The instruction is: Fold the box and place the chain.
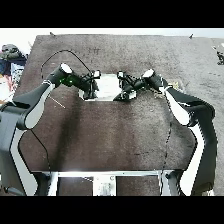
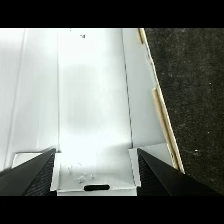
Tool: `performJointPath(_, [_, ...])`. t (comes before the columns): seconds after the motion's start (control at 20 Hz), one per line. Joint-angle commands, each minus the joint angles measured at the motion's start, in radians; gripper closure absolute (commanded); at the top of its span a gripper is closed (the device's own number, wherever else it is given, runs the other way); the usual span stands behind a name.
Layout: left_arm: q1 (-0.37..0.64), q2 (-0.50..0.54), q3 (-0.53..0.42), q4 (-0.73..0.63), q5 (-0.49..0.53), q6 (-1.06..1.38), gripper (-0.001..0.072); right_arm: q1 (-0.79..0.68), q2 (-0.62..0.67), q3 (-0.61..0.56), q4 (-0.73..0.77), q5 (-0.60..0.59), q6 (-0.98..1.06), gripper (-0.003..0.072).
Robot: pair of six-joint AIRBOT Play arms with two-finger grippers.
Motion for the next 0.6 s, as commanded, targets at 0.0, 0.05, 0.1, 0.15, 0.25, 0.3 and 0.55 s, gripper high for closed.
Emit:
performJointPath(0.0, [0.002, -0.001, -0.001, 0.009, 0.001, -0.031, 0.0078, 0.000, 0.000, 0.000, 0.001, 0.000, 0.001, 0.0346])
performJointPath(0.05, [0.008, -0.001, -0.001, 0.008, 0.005, -0.044, 0.0078, 0.000, 0.000, 0.000, 0.001, 0.000, 0.001, 0.0347])
performJointPath(0.1, [0.016, -0.001, -0.001, 0.008, 0.005, -0.056, 0.0079, 0.000, 0.000, 0.000, 0.001, -0.001, 0.001, 0.0347])
performJointPath(0.15, [0.024, -0.001, -0.001, 0.002, 0.005, -0.067, 0.0079, 0.000, 0.000, 0.000, 0.001, 0.000, 0.001, 0.0347])
performJointPath(0.25, [0.046, -0.001, 0.000, -0.001, -0.020, -0.068, 0.0325, 0.000, 0.000, 0.000, 0.001, 0.000, 0.001, 0.0347])
performJointPath(0.3, [0.059, -0.001, 0.000, -0.002, -0.042, -0.066, 0.0524, 0.000, 0.000, 0.000, 0.001, 0.000, 0.001, 0.0347])
performJointPath(0.55, [0.094, 0.002, 0.016, -0.042, -0.135, -0.104, 0.0698, 0.000, 0.000, 0.000, 0.001, 0.000, 0.001, 0.0347])
